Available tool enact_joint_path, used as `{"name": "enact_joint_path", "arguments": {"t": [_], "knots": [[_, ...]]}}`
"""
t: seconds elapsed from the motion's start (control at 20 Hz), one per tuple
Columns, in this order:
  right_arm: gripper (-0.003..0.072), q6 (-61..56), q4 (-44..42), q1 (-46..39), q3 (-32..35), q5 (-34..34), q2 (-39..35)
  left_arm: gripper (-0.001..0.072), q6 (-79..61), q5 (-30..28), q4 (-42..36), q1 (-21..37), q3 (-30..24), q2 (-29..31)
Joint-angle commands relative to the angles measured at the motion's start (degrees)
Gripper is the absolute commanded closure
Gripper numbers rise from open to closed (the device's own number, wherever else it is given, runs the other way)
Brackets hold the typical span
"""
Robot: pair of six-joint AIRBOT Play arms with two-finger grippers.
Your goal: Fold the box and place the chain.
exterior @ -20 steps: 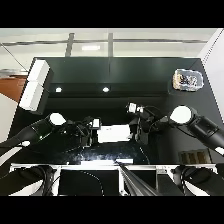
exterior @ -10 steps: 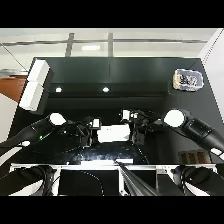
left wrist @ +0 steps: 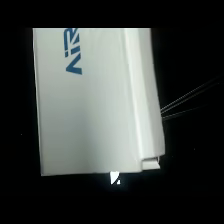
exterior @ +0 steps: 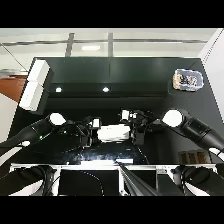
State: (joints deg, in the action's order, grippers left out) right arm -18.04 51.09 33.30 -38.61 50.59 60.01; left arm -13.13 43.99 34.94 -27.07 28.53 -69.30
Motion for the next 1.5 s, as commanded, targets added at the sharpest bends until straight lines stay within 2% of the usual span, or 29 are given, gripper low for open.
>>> {"name": "enact_joint_path", "arguments": {"t": [0.0,0.3,0.35,0.4,0.7,0.75,0.8,1.2,1.45], "knots": [[0.0328,-0.2,0.0,0.0,0.0,-0.3,0.0,0.0223,-0.2,0.0,0.0,0.0,0.0,0.0],[0.0331,-0.2,-0.2,1.8,0.0,-0.5,0.1,0.0223,-0.2,0.0,0.0,0.0,0.0,0.0],[0.0452,-0.2,0.0,2.6,0.0,-0.8,0.1,0.0223,-0.2,0.0,0.0,0.0,0.0,0.0],[0.0539,-0.2,0.2,3.0,0.0,-1.4,0.2,0.0223,-0.2,0.0,0.0,0.0,0.0,0.0],[0.0538,-0.5,0.2,3.0,0.0,-3.0,0.2,0.0223,-0.2,0.2,0.0,0.0,0.0,0.0],[0.0442,-0.6,0.2,3.0,0.0,-3.0,0.2,0.0223,-0.2,0.2,0.0,0.0,0.0,0.0],[0.0405,-0.6,0.2,3.0,0.0,-3.0,0.2,0.0223,-0.2,0.2,0.0,0.0,0.0,0.0],[0.0406,-0.7,0.2,3.0,0.0,-3.0,0.3,0.0223,-0.2,0.2,0.0,0.0,0.0,0.0],[0.0406,-1.7,0.0,4.5,0.5,-3.3,2.8,0.0223,-0.2,0.2,0.0,0.0,0.0,0.0]]}}
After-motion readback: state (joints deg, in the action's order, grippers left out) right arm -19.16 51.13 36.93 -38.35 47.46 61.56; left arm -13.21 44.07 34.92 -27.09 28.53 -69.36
